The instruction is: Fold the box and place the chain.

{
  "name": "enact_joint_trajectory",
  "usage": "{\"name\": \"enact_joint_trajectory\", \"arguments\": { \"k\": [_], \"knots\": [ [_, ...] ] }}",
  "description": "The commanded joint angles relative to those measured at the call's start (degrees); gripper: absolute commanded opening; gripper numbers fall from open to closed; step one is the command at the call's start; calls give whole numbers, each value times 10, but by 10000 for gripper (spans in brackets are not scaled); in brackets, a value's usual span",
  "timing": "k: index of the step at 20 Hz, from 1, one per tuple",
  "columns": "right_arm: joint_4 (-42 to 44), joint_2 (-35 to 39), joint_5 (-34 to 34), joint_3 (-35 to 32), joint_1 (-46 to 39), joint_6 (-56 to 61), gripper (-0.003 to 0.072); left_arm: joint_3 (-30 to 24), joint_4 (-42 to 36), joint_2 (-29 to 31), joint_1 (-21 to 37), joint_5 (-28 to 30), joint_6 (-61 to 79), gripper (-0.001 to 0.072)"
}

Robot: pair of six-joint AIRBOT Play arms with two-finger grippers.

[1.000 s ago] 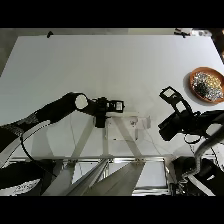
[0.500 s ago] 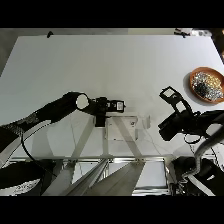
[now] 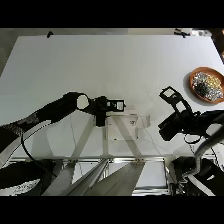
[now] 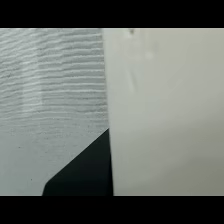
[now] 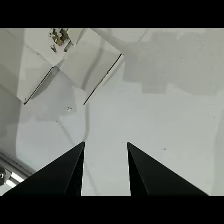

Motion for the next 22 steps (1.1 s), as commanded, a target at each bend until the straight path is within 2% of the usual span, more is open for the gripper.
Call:
{"name": "enact_joint_trajectory", "arguments": {
  "k": [1,4,7,10,13,22],
  "knots": [
    [0,0,0,0,0,0,298,0,4,3,0,-12,-15,7],
    [0,0,-2,0,0,0,298,0,18,8,0,-17,-38,14],
    [0,0,-2,0,0,0,298,0,21,8,0,-17,-40,95],
    [0,0,-2,0,0,0,298,0,19,8,0,-17,-40,99],
    [0,0,-2,0,0,0,298,0,6,8,1,-14,-40,8],
    [0,0,-2,0,0,0,298,0,5,1,0,-15,-43,5]
  ]
}}
